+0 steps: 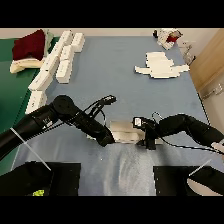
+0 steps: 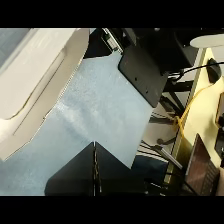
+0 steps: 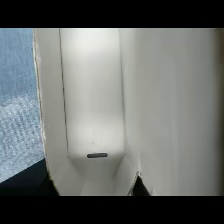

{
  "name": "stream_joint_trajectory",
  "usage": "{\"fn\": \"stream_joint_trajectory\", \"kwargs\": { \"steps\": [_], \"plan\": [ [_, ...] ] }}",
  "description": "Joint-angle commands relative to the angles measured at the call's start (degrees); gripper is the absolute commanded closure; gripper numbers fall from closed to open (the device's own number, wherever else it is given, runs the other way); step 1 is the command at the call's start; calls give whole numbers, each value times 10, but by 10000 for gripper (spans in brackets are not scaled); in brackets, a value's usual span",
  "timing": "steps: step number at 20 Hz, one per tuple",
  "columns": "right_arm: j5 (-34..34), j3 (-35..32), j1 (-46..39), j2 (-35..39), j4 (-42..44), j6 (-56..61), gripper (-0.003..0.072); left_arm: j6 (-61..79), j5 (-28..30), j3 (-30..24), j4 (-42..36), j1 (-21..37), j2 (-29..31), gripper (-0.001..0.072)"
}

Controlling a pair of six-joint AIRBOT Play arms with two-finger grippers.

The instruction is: Fold the box.

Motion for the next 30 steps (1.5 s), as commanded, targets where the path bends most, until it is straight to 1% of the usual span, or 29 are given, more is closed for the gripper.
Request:
{"fn": "stream_joint_trajectory", "kwargs": {
  "steps": [1,5,10,13,15,18,21,23,25,28,30],
  "plan": [
    [3,0,3,0,-1,0,129,-2,21,0,-15,-6,-10,694],
    [8,0,30,0,-28,0,129,-2,53,0,-17,-5,-10,695],
    [8,0,33,0,-29,0,129,-2,119,2,-24,-5,-21,694],
    [8,0,33,1,-28,0,129,-1,127,9,-24,-5,-50,695],
    [8,0,33,1,-28,0,129,5,130,16,-26,-4,-61,694],
    [6,0,33,1,-28,0,129,11,150,35,-26,9,-77,695],
    [6,0,33,1,-28,0,129,10,150,53,-28,42,-106,694],
    [6,0,33,1,-28,0,129,2,149,53,-28,70,-121,695],
    [6,0,33,1,-28,0,129,-7,131,53,-28,96,-141,694],
    [7,0,33,1,-28,0,129,-6,106,53,-31,100,-178,694],
    [6,0,33,1,-28,0,129,3,104,53,-46,92,-203,694]
  ]
}}
